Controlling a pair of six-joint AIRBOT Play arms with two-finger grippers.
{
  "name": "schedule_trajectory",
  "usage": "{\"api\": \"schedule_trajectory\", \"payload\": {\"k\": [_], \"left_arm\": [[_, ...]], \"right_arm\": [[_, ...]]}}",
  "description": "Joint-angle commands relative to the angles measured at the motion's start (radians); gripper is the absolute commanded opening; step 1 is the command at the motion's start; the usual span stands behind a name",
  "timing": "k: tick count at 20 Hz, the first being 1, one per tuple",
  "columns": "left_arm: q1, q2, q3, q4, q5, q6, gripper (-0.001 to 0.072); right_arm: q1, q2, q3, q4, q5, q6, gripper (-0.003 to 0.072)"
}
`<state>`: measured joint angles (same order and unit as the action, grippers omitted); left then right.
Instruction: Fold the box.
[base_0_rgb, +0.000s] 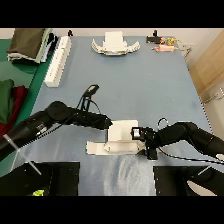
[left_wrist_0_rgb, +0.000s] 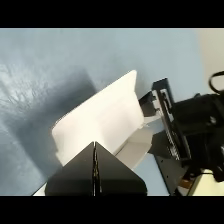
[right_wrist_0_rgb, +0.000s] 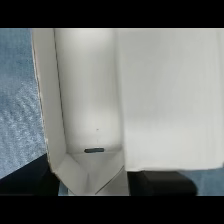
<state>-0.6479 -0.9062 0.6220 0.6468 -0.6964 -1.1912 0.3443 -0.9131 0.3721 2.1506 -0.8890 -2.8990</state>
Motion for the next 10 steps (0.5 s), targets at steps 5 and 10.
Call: {"api": "schedule_trajectory", "payload": {"k": [5, 10], "left_arm": [[0.043, 0.391, -0.022, 0.337, -0.306, 0.114, 0.0016], [0.043, 0.434, -0.101, 0.353, -0.358, 0.248, 0.0696]], "right_arm": [[0.001, 0.0, 0.0, 0.0, -0.002, 0.0, 0.0435], [0.001, 0.0, 0.0, 0.0, -0.002, 0.0, 0.0434]]}}
